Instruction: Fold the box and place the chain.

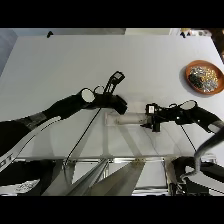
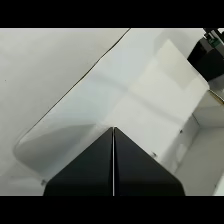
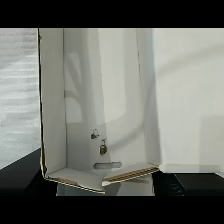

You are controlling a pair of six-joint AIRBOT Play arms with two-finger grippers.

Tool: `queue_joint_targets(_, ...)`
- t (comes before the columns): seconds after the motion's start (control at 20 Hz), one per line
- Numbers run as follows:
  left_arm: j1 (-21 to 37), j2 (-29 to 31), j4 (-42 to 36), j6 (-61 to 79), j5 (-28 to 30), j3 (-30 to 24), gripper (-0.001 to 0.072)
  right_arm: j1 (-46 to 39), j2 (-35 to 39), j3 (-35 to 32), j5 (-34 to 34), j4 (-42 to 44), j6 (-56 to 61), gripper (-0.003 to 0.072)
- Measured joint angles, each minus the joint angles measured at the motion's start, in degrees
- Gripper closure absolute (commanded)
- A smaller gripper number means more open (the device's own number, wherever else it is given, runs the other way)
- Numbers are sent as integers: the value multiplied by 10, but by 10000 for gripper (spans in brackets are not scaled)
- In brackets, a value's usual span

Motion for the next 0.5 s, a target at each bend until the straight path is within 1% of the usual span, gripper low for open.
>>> queue_joint_targets(0.1,6,27,49,-4,-38,0,704,0,0,0,-1,0,0,290)
queue_joint_targets(0.25,13,66,168,-39,-137,0,704,0,0,0,-1,0,0,290)
queue_joint_targets(0.4,17,85,282,-69,-229,0,703,0,0,0,-1,0,0,290)
queue_joint_targets(0.5,17,89,323,-60,-264,0,703,0,0,0,-1,0,0,290)
